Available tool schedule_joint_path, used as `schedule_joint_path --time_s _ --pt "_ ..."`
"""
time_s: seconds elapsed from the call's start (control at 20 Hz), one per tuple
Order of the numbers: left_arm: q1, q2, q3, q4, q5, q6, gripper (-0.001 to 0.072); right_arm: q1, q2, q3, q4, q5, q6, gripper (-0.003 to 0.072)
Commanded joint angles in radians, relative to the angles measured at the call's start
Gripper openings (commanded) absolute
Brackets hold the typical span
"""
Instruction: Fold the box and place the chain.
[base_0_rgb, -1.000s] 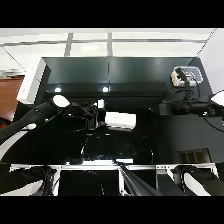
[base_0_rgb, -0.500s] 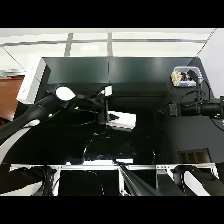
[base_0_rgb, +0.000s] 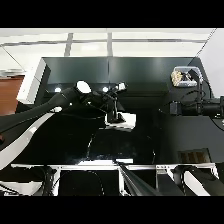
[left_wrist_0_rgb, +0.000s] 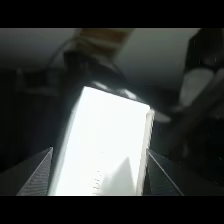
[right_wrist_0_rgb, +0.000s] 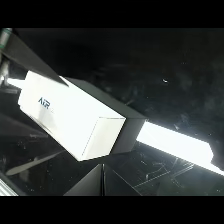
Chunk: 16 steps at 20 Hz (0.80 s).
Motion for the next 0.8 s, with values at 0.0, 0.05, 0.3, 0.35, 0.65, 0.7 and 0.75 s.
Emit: schedule_joint_path --time_s 0.0,0.05,0.3,0.35,0.65,0.7,0.75 --pt "-0.010 -0.021 0.014 0.059 -0.026 -0.024 0.0708 0.000 0.000 -0.003 0.000 -0.001 -0.002 0.0029" --pt "-0.011 -0.021 0.014 0.060 -0.030 -0.024 0.0708 0.000 0.000 -0.003 -0.002 -0.001 -0.002 0.0029" --pt "-0.011 -0.021 0.031 0.076 -0.066 -0.024 0.0708 0.000 0.000 -0.004 -0.007 -0.003 -0.004 0.0029" --pt "-0.011 -0.021 0.032 0.084 -0.067 -0.023 0.0708 0.000 0.000 -0.005 -0.008 -0.004 -0.004 0.0029" --pt "-0.033 -0.021 0.032 0.170 -0.066 0.006 0.0708 0.000 0.000 -0.005 -0.023 -0.005 -0.003 0.0029" --pt "-0.034 -0.021 0.032 0.172 -0.065 0.007 0.0708 0.000 0.000 -0.004 -0.024 -0.005 -0.003 0.0029" --pt "-0.036 -0.021 0.032 0.172 -0.062 0.007 0.0708 0.000 0.000 -0.004 -0.024 -0.005 -0.003 0.0029"
